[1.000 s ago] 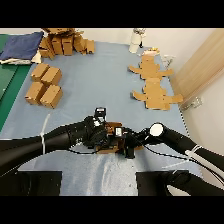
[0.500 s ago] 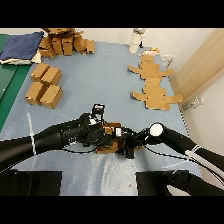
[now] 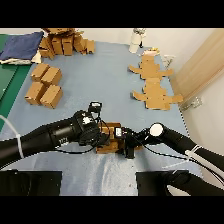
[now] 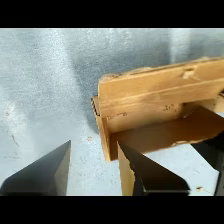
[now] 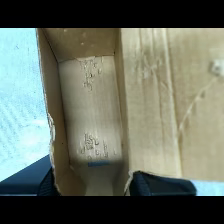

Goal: Fold the box.

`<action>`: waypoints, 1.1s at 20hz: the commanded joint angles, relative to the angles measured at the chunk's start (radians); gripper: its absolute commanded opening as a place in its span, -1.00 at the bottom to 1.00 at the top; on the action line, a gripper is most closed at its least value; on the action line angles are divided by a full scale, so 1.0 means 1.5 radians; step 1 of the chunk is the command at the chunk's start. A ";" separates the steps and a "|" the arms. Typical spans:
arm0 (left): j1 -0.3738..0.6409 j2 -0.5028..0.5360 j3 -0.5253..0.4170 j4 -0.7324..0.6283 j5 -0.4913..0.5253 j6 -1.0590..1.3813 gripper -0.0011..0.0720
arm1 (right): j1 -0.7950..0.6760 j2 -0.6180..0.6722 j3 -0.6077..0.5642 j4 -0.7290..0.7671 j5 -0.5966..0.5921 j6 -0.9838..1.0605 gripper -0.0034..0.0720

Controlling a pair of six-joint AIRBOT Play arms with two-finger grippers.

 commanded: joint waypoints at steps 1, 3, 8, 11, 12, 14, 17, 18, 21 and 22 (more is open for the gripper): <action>0.000 0.032 0.000 0.001 -0.018 0.004 -0.17 | 0.001 0.000 0.000 0.000 0.001 0.000 0.41; 0.000 0.059 0.000 0.013 -0.070 0.007 -0.19 | 0.001 0.000 0.000 0.000 0.001 0.000 0.41; 0.001 0.145 -0.072 0.124 -0.219 0.013 -0.95 | 0.001 0.000 0.000 -0.001 0.001 0.000 0.41; 0.078 0.214 -0.178 0.070 -0.087 0.195 -0.95 | 0.001 0.000 0.000 -0.001 0.001 0.000 0.41; 0.125 0.231 -0.208 0.006 -0.012 0.347 -0.95 | 0.001 0.000 0.000 -0.001 0.000 0.000 0.41; 0.228 0.244 -0.258 -0.166 0.135 0.739 -0.95 | 0.001 0.000 0.000 0.000 0.000 0.000 0.41; 0.371 0.197 -0.278 -0.328 0.269 1.087 -0.94 | 0.001 0.000 0.000 0.000 0.000 0.000 0.41; 0.407 0.170 -0.278 -0.357 0.285 1.152 -0.94 | 0.001 0.000 0.000 0.000 -0.001 0.000 0.41; 0.447 0.096 -0.278 -0.377 0.308 1.232 -0.94 | 0.001 0.000 0.000 0.000 -0.001 0.000 0.41; 0.443 0.083 -0.277 -0.385 0.305 1.232 -0.94 | 0.001 0.000 0.000 0.000 -0.001 0.000 0.41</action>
